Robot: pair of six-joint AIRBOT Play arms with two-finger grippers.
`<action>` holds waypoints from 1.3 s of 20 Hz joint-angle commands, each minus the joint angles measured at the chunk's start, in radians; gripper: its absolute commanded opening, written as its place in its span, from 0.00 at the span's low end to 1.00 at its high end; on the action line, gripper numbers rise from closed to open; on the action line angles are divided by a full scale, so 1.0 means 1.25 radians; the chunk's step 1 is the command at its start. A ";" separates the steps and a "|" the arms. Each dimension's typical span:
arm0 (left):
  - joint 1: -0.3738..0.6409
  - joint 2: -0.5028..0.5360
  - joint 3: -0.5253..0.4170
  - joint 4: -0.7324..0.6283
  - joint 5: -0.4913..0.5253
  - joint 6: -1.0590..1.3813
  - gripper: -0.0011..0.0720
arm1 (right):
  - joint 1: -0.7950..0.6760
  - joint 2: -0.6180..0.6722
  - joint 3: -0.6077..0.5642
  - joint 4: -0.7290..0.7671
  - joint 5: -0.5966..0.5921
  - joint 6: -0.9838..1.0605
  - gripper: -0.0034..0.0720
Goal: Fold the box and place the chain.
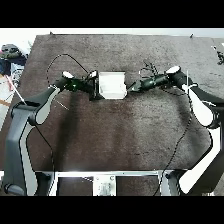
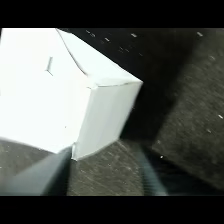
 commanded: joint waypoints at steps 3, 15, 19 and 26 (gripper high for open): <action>0.000 -0.001 0.000 0.000 0.000 0.002 0.66 | 0.030 0.000 0.044 -0.034 0.025 0.069 0.68; 0.000 -0.001 0.000 0.000 0.000 0.002 0.66 | 0.164 0.000 0.143 -0.315 -0.032 0.232 0.58; 0.000 -0.001 0.000 0.000 0.000 0.002 0.66 | 0.198 0.000 0.143 -0.423 -0.104 0.300 0.58; 0.000 -0.001 0.000 0.000 0.000 0.002 0.66 | 0.248 0.000 0.146 -0.604 -0.145 0.450 0.58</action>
